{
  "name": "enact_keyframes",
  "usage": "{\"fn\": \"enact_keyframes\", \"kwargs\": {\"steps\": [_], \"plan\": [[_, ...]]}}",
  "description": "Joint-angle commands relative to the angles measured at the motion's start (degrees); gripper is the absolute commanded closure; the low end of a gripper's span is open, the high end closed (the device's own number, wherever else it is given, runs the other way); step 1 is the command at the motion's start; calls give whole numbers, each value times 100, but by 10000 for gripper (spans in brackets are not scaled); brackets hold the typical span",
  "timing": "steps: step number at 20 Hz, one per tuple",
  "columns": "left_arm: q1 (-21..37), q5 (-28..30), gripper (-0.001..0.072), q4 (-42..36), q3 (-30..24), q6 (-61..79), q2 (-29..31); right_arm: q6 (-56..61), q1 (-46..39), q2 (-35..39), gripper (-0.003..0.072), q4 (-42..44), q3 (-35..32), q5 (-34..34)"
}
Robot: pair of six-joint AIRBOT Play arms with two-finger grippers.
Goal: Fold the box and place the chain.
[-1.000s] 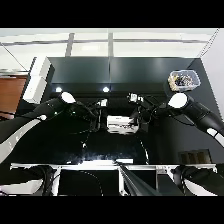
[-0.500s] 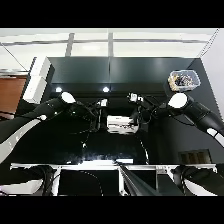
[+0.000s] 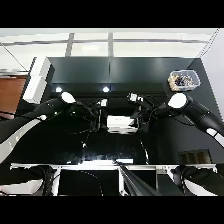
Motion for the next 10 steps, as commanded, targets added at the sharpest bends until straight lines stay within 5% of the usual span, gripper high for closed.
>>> {"fn": "enact_keyframes", "kwargs": {"steps": [1,10], "plan": [[-2,4,254,2,4,7,-2,20,4,0,296,11,0,31],[-2,2,254,2,4,4,-2,26,170,-234,296,-240,0,-11]]}}
